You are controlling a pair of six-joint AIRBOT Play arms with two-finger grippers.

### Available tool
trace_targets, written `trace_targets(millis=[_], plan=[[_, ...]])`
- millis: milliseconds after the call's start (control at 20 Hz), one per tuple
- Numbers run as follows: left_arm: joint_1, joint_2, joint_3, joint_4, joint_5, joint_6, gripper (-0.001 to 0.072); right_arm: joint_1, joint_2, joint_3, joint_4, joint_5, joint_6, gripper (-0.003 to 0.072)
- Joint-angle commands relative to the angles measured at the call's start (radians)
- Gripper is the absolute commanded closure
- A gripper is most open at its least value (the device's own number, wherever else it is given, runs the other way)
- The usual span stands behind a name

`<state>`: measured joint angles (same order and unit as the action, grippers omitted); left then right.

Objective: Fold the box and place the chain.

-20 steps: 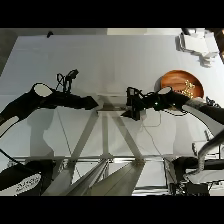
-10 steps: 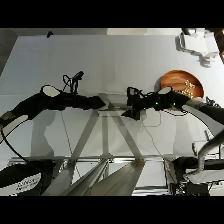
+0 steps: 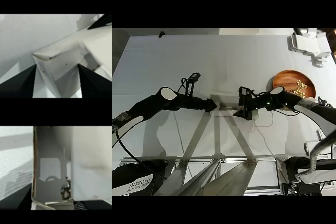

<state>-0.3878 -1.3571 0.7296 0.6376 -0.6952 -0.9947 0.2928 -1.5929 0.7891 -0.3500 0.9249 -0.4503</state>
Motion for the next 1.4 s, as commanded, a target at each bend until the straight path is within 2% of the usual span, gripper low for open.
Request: trace_targets(millis=[0,50,300,450,550,650,800,950,1150,1350], plan=[[-0.019,0.000,0.000,0.033,0.062,0.000,0.0137,0.000,0.000,0.000,-0.001,0.000,0.000,0.0291],[-0.021,0.000,0.000,0.033,0.064,0.000,0.0159,0.000,0.000,0.000,-0.001,0.000,0.000,0.0291],[-0.032,0.000,0.004,0.045,0.082,-0.051,0.0160,0.000,0.000,0.000,-0.001,0.000,0.000,0.0291],[-0.044,0.001,0.041,0.220,0.033,-0.205,0.0151,0.000,0.000,0.000,-0.001,0.000,0.000,0.0291],[-0.048,0.000,0.097,0.388,-0.045,-0.361,0.0132,0.000,0.000,0.000,-0.001,0.000,0.000,0.0291],[-0.064,-0.010,0.156,0.497,-0.100,-0.487,0.0133,0.000,0.000,0.000,-0.001,0.000,0.000,0.0291],[-0.106,-0.048,0.222,0.550,-0.118,-0.581,0.0133,0.000,0.000,0.000,-0.001,0.000,0.000,0.0291],[-0.168,-0.105,0.277,0.582,-0.182,-0.618,0.0135,0.000,0.000,0.000,-0.001,0.000,0.000,0.0291],[-0.228,-0.145,0.291,0.789,-0.234,-0.824,0.0138,0.000,0.000,0.000,-0.001,0.000,0.000,0.0291],[-0.244,-0.144,0.314,0.865,-0.222,-0.940,0.0183,0.000,0.000,0.000,-0.001,0.000,0.000,0.0291]])
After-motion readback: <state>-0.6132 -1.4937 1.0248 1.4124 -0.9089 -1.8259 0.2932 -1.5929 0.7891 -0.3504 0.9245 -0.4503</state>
